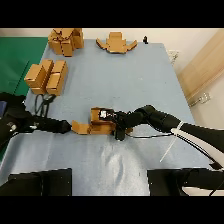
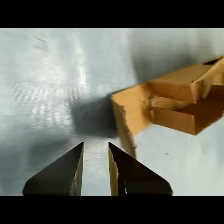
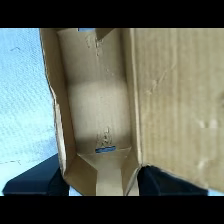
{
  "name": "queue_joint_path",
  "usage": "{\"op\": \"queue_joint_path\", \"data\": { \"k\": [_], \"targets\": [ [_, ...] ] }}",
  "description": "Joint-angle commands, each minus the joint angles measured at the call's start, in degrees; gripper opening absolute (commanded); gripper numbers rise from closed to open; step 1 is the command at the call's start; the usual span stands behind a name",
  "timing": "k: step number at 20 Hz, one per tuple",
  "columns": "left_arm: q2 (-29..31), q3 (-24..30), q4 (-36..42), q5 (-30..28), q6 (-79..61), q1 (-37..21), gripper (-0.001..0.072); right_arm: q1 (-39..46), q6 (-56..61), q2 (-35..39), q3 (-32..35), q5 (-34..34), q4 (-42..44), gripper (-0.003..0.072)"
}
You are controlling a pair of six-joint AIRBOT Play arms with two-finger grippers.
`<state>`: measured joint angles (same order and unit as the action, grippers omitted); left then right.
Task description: Fold the box.
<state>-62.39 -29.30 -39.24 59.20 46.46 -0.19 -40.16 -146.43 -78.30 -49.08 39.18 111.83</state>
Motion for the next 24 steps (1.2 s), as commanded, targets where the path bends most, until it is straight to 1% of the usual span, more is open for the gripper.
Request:
{"op": "queue_joint_path", "data": {
  "k": [1, 2, 3, 4, 5, 6, 8, 10, 14, 16, 19, 20, 22, 24],
  "targets": [
    [-8.48, -0.61, 10.97, 4.74, -4.24, 4.66, 0.0255, -0.07, 0.02, 0.04, 0.0, -0.09, 0.07, 0.036],
    [-8.76, -1.09, 13.88, 5.62, -7.32, 5.75, 0.0256, -0.07, 0.04, 0.04, 0.0, -0.09, 0.09, 0.036],
    [-8.44, -1.6, 17.25, 6.97, -11.02, 5.88, 0.0296, -0.04, 0.04, 0.04, 0.0, -0.09, 0.09, 0.036],
    [-7.65, -2.01, 21.77, 9.03, -15.32, 5.53, 0.0548, -0.02, 0.02, 0.04, -0.02, -0.09, 0.07, 0.0361],
    [-6.69, -2.21, 24.61, 10.19, -17.09, 5.05, 0.0566, -0.04, 0.04, 0.04, 0.0, -0.04, 0.07, 0.0362],
    [-5.57, -2.27, 25.53, 10.38, -18.62, 4.7, 0.0566, -0.04, 0.04, 0.04, 0.0, 0.26, 0.07, 0.0362],
    [-4.61, -2.25, 25.0, 9.86, -18.6, 5.03, 0.0567, -0.04, 0.02, 0.04, -0.02, 0.48, 0.07, 0.0362],
    [-4.74, -2.25, 24.37, 9.29, -18.29, 6.91, 0.0567, -0.04, 0.02, 0.04, 0.0, 0.57, 0.07, 0.0362],
    [-4.72, -2.36, 21.03, 0.55, -13.57, 13.03, 0.0567, -0.04, 0.02, 0.04, -0.02, 0.57, 0.09, 0.0362],
    [-4.72, -3.43, 16.41, -1.77, -7.56, 14.8, 0.0567, -0.04, 0.02, 0.04, -0.02, 0.52, 0.09, 0.0362],
    [-4.7, -7.56, 2.45, -3.26, 9.27, 15.82, 0.057, -0.04, 0.02, 0.04, -0.02, 0.55, 0.11, 0.0362],
    [-4.7, -9.14, -0.31, -3.04, 14.01, 15.91, 0.059, -0.04, 0.02, 0.04, -0.02, 0.55, 0.09, 0.0362],
    [-4.7, -11.8, -1.01, -1.79, 17.7, 16.06, 0.059, -0.04, 0.02, 0.04, -0.02, 0.55, 0.11, 0.0362],
    [-4.72, -13.4, -1.11, -1.7, 18.86, 18.25, 0.0591, -0.04, 0.02, 0.04, -0.02, 0.5, 0.09, 0.0362]
  ]
}}
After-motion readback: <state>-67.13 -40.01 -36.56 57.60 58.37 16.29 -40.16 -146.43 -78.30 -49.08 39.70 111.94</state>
